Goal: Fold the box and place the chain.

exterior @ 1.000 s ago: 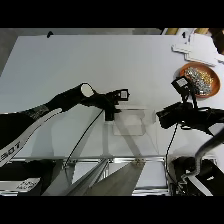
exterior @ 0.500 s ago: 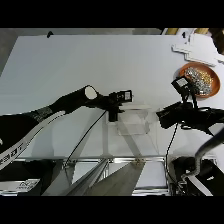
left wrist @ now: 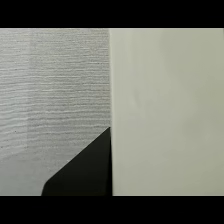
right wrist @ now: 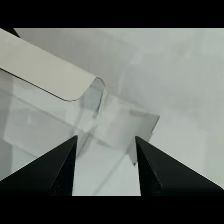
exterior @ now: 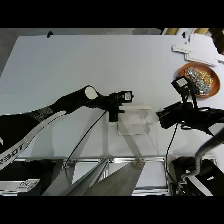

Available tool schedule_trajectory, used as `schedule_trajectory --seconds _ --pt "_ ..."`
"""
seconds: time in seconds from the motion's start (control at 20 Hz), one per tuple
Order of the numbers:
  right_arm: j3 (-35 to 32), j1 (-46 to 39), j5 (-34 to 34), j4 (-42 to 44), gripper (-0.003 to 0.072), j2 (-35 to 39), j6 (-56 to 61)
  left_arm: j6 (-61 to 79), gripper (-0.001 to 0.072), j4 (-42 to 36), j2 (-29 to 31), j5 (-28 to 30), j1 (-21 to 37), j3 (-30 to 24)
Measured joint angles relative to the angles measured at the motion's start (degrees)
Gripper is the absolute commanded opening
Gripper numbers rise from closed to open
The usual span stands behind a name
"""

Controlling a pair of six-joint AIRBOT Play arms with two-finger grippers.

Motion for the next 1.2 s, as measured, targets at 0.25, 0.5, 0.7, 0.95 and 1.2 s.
schedule_trajectory --seconds 0.25,0.5,0.7,0.95,1.2 --pt "-0.07 0.00 2.40 0.42 0.0183 0.00 -5.92 0.00 0.0008 0.00 0.00 -0.07 -0.07 0.00" --pt "-3.19 0.00 3.74 8.07 0.0019 0.00 -22.67 0.00 0.0008 0.00 0.00 -0.11 -0.09 0.00" --pt "-8.07 0.11 4.28 13.00 0.0020 -0.33 -36.81 0.00 0.0008 0.02 0.00 -0.11 -0.09 0.00" --pt "-11.45 1.57 4.83 14.91 0.0471 -3.61 -50.51 0.00 0.0008 0.00 0.00 -0.11 -0.09 0.00" --pt "-16.06 5.11 -3.87 12.33 0.0595 -1.42 -56.30 0.00 0.0008 0.00 0.00 -0.13 -0.09 0.00"
